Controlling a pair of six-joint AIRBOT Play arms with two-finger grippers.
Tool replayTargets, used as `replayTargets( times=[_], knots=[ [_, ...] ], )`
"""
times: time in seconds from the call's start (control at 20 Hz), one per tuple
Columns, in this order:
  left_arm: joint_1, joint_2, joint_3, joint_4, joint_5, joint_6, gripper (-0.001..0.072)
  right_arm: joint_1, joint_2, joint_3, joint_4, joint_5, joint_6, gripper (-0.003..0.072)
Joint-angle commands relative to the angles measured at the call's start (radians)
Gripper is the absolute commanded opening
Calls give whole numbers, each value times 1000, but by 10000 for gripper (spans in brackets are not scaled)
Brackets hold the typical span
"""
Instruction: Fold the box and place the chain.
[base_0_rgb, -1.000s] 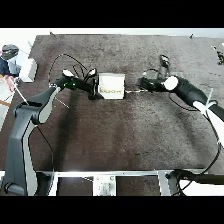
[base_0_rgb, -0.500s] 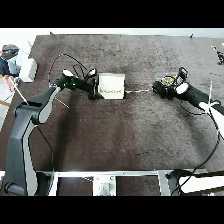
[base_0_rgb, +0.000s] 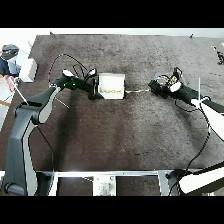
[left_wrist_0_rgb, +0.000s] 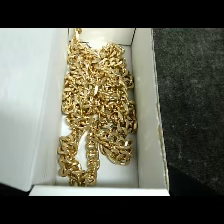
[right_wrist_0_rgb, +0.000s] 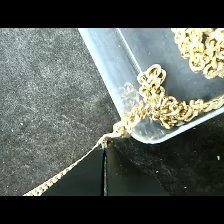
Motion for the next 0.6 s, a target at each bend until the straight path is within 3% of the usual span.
replayTargets(
  times=[0.0, 0.3, 0.35, 0.4, 0.45, 0.5, 0.55],
  knots=[
    [1, -1, 0, 0, 0, 0, 445, 24, 27, 6, 6, 29, -19, 6],
    [1, -1, 0, 0, 0, 0, 445, 135, 212, 6, -16, 91, -90, 8],
    [1, -1, 0, 0, 0, 0, 445, 118, 214, 5, -61, 143, -49, 67],
    [1, -1, 0, 0, 0, 0, 445, 97, 214, -11, -98, 158, 10, 373],
    [1, -1, 0, 0, 0, 0, 445, 73, 214, -39, -133, 145, 26, 400],
    [1, -1, 0, 0, 0, 0, 445, 47, 214, -72, -151, 112, 26, 280],
    [1, -1, 0, 0, 0, 0, 445, 15, 212, -105, -150, 71, 28, 284]
  ],
)
